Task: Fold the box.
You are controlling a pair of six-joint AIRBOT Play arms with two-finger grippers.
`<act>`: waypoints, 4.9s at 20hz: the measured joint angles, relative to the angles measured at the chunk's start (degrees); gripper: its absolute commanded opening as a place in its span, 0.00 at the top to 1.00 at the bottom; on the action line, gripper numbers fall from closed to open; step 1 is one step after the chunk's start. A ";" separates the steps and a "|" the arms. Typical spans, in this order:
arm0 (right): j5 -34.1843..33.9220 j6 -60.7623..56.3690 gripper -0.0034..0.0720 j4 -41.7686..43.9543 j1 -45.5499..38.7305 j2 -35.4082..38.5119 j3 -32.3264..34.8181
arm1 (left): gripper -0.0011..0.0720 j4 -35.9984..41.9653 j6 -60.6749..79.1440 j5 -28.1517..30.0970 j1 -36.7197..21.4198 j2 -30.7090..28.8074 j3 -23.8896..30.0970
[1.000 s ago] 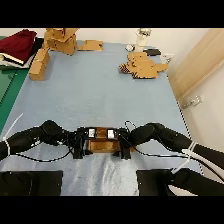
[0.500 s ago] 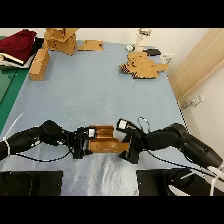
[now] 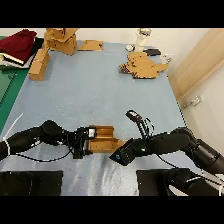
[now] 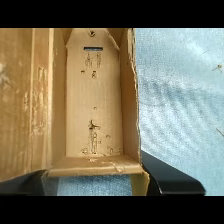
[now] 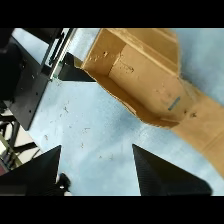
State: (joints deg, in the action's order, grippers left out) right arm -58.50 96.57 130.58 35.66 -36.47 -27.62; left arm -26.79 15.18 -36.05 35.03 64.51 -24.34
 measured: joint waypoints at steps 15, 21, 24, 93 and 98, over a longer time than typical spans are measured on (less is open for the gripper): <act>14.10 -2.82 0.95 4.31 -1.38 -24.17 -12.85 | 0.53 0.00 0.00 -0.04 0.00 0.00 0.00; 15.43 1.11 0.95 0.13 -1.49 -35.28 -16.98 | 0.53 0.00 0.00 -0.02 0.00 0.00 0.00; 15.58 2.56 0.95 -0.92 -1.49 -37.03 -17.38 | 0.53 0.00 0.00 -0.04 0.00 0.00 0.00; 16.09 58.62 0.18 -13.77 6.91 -21.84 -4.66 | 0.53 -0.02 0.02 -0.15 0.00 0.00 0.00; 16.11 58.62 0.18 -13.68 6.91 -21.99 -4.66 | 0.53 -0.02 0.02 -0.11 0.00 0.00 0.00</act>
State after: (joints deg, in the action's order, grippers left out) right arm -42.39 155.20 116.90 42.57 -58.46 -32.27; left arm -26.81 15.20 -36.16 35.03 64.51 -24.34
